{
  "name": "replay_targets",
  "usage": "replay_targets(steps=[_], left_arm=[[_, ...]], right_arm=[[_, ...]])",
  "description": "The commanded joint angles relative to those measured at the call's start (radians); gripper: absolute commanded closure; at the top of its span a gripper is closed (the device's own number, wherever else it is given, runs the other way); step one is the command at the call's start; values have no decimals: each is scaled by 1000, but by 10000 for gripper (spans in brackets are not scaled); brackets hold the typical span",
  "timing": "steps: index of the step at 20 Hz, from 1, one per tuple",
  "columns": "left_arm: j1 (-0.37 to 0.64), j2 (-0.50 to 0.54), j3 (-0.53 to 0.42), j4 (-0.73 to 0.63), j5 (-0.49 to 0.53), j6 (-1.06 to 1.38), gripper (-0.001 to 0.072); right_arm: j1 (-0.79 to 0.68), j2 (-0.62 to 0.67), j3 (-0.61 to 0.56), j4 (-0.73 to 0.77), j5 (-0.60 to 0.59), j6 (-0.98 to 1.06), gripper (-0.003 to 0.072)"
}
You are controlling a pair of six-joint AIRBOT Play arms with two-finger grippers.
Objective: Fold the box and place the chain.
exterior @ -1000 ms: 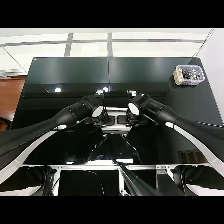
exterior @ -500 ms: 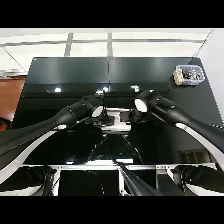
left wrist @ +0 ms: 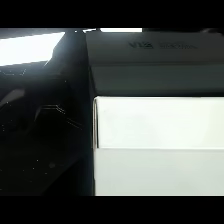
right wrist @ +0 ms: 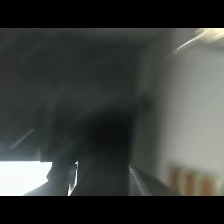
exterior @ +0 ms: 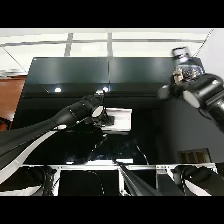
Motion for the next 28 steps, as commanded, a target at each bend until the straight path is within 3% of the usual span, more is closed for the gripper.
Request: replay_targets(steps=[1,3,5,7,10,11,12,28], left_arm=[[0,0,0,0,1,0,679],[0,0,0,0,1,0,680],[0,0,0,0,1,0,679],[0,0,0,0,1,0,679],[0,0,0,0,1,0,679],[0,0,0,0,1,0,680],[0,0,0,0,0,0,679],[0,0,0,0,5,0,679]], right_arm=[[-268,-50,-40,-61,-305,28,-34],[-425,-176,16,133,-435,65,-34],[-531,-339,177,364,-442,96,-34],[-594,-533,416,509,-276,184,-34],[-632,-788,760,558,35,343,-34],[-637,-837,824,575,56,354,70],[-640,-870,864,579,57,366,81],[-666,-987,887,663,-24,451,83]])
